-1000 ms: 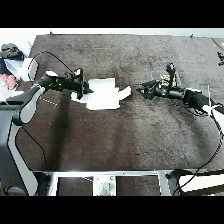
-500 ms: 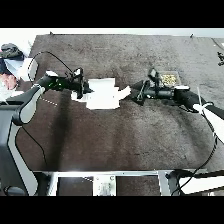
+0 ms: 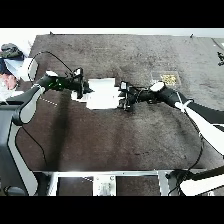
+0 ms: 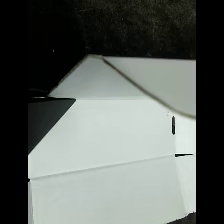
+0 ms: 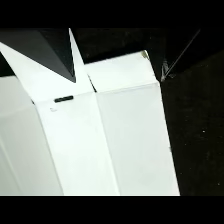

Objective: Fold the box and place the chain.

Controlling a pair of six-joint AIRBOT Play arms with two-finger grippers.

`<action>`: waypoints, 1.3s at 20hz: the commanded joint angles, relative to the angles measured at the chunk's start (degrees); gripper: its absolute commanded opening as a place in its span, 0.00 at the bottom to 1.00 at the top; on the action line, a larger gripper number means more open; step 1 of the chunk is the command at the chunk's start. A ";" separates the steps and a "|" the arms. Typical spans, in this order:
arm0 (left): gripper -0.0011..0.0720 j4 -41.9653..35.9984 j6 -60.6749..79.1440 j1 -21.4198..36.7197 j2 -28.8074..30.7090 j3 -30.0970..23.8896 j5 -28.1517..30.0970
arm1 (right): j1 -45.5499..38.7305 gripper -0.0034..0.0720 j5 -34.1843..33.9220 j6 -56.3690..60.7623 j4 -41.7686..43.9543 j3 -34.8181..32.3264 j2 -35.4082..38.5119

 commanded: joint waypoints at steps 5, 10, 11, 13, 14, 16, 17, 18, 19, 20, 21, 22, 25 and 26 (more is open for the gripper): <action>0.03 -0.07 0.00 0.04 0.04 -0.02 0.02 | 3.41 0.86 0.24 3.58 -3.39 1.51 -3.48; 0.03 -0.09 0.00 0.04 0.02 -0.02 0.04 | 3.80 0.86 -1.25 7.76 -7.87 5.35 -5.92; 0.03 -0.09 0.00 0.04 0.04 -0.02 0.09 | 3.96 0.86 -2.40 8.76 -9.66 5.66 -6.23; 0.03 -0.07 0.00 0.04 0.04 -0.02 0.07 | 3.96 0.86 -3.21 8.57 -10.47 5.64 -6.34; 0.03 -0.09 0.00 0.04 0.04 -0.02 0.04 | 3.87 0.86 -3.41 8.59 -10.40 5.64 -6.27; 0.03 -0.09 0.00 0.04 0.04 -0.02 0.07 | 3.78 0.86 -4.07 8.79 -10.01 5.64 -5.29; 0.03 -0.09 0.00 0.04 0.02 -0.02 0.07 | 3.78 0.86 -5.16 8.79 -9.92 5.64 -4.63; 0.03 -0.09 0.00 0.04 0.02 -0.02 0.07 | 3.74 0.86 -6.45 8.76 -9.92 5.64 -4.11; 0.03 -0.09 0.00 0.04 0.04 -0.02 0.07 | 3.69 0.86 -6.80 8.74 -9.94 5.79 -3.93; 0.03 -0.07 0.00 0.04 0.04 -0.02 0.07 | 3.50 0.86 -6.36 8.76 -9.92 6.16 -3.96; 0.03 -0.09 0.00 0.04 0.04 -0.02 0.04 | 3.28 0.86 -5.25 8.74 -9.84 6.75 -3.96; 0.03 -0.09 0.00 0.04 0.04 -0.02 0.07 | 2.89 0.86 -4.04 8.74 -9.44 7.61 -3.96; 0.03 -0.07 0.00 0.04 0.04 -0.02 0.04 | 1.81 0.86 -1.33 7.39 -7.65 10.38 -4.20; 0.03 -0.09 0.00 0.04 0.04 -0.02 0.04 | 1.49 0.86 -1.33 6.29 -7.45 10.86 -4.39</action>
